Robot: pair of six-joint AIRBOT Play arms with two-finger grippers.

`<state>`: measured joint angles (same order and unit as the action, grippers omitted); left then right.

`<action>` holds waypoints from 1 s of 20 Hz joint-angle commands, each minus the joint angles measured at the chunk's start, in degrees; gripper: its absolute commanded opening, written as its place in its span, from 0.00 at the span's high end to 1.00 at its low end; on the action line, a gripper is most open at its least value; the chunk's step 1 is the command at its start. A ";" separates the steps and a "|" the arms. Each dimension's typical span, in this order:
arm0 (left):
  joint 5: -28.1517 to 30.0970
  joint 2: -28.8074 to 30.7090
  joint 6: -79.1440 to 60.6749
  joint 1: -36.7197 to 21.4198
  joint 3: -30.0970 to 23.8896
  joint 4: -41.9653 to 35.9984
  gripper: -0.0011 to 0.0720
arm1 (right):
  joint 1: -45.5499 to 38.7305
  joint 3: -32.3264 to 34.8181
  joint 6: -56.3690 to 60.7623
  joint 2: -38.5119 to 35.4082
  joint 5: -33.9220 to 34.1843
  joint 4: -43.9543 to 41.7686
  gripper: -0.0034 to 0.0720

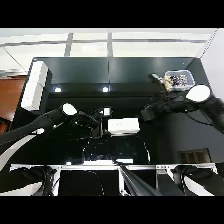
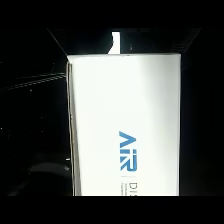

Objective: Fold the box and place the chain.

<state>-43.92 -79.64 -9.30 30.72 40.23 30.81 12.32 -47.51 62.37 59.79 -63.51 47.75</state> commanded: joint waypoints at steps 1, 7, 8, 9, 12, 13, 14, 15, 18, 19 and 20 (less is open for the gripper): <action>-0.02 -0.02 -0.04 0.04 -0.02 0.02 0.49 | -0.92 -0.55 20.92 -7.26 5.84 28.76 0.94; 0.00 -0.02 -0.04 0.04 -0.02 -0.02 0.49 | -0.94 4.20 34.49 -8.44 8.46 39.19 0.94; 0.00 -0.02 -0.04 0.04 -0.02 -0.02 0.49 | -0.90 6.03 35.82 -8.44 9.18 38.03 0.94; 0.00 -0.02 -0.04 0.04 -0.02 -0.02 0.49 | -0.85 7.89 36.44 -8.44 10.03 36.46 0.94; 0.04 -0.02 -0.04 0.04 -0.02 -0.11 0.49 | -0.76 11.58 36.44 -8.44 11.82 32.04 0.94; 0.02 -0.02 -0.04 0.04 -0.02 -0.13 0.49 | -0.76 12.11 36.44 -8.44 12.11 31.43 0.94; 0.00 -0.02 -0.04 0.04 -0.02 -0.13 0.49 | -0.76 12.22 36.44 -8.44 12.15 31.15 0.94; -0.04 -0.02 -0.04 0.04 -0.02 -0.13 0.49 | -0.76 12.22 36.44 -8.44 12.39 31.01 0.94; -3.30 1.14 1.62 0.02 0.96 0.79 0.02 | -0.76 12.22 36.41 -8.44 12.48 29.57 0.94; -4.83 2.36 3.82 0.02 1.60 1.62 0.02 | -0.76 12.22 36.37 -8.44 12.33 28.96 0.94; -5.90 4.31 6.54 0.04 2.29 3.63 0.02 | -0.66 12.22 36.35 -8.46 12.33 28.28 0.94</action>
<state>-46.11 -77.89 -7.27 30.72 41.28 31.75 11.53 -35.59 98.52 51.40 -51.44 78.02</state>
